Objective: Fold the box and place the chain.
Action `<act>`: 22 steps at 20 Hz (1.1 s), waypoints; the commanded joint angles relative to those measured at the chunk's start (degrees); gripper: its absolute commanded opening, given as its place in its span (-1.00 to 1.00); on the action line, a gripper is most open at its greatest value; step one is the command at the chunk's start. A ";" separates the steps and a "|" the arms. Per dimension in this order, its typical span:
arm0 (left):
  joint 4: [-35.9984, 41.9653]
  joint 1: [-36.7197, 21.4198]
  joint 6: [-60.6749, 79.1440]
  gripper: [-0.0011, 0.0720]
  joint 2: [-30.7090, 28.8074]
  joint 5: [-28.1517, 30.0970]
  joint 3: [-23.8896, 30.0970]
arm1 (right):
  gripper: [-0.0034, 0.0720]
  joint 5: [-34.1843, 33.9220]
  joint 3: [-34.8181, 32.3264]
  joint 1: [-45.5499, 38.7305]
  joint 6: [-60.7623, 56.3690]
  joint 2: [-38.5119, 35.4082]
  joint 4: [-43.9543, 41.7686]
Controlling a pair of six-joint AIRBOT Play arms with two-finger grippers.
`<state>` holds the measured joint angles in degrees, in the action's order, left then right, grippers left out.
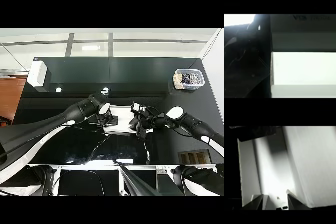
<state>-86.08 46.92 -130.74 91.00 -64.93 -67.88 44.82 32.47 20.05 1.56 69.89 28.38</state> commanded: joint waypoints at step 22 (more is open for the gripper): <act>0.00 -0.17 -0.04 -0.90 -0.02 0.24 -0.04 | -0.87 15.85 -4.26 -38.38 -71.06 -8.13 18.34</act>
<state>-86.08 46.81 -130.80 91.00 -64.66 -67.88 57.14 32.47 -15.51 -68.62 59.51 53.52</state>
